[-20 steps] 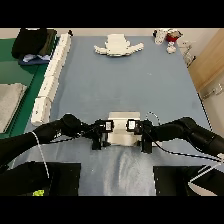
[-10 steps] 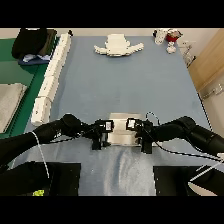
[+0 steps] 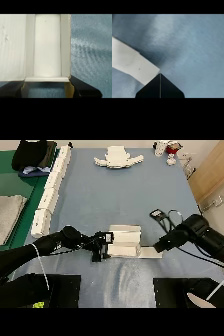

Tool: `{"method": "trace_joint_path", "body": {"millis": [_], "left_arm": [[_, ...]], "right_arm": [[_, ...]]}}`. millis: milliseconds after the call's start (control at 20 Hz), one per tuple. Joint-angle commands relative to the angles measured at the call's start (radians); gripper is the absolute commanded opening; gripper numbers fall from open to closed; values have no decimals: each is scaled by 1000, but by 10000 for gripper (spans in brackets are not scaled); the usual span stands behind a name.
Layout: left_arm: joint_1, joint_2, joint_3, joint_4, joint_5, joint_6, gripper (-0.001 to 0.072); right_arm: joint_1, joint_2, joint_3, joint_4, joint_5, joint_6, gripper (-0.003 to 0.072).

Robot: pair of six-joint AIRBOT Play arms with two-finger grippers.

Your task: Fold the box.

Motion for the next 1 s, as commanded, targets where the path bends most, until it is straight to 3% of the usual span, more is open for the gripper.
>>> {"method": "trace_joint_path", "body": {"millis": [0, 150, 300, 450, 600, 950], "left_arm": [[0, 0, 0, 0, 0, 1, 410], [0, 0, 0, 0, 1, 1, 410], [0, 0, 0, 0, 0, 1, 410], [0, 0, 0, 0, 1, 1, 410], [0, 0, 0, 0, 0, 1, 410], [0, 0, 0, 0, 0, 1, 410]], "right_arm": [[-187, 8, 14, 38, -76, 267, 4], [-360, 7, -31, 206, -21, 237, 4], [-446, -8, -135, 406, 55, 146, 4], [-474, -23, -220, 590, 110, 29, 4], [-474, -19, -229, 755, 114, -92, 4], [-454, 21, -224, 834, 93, -147, 4]]}}
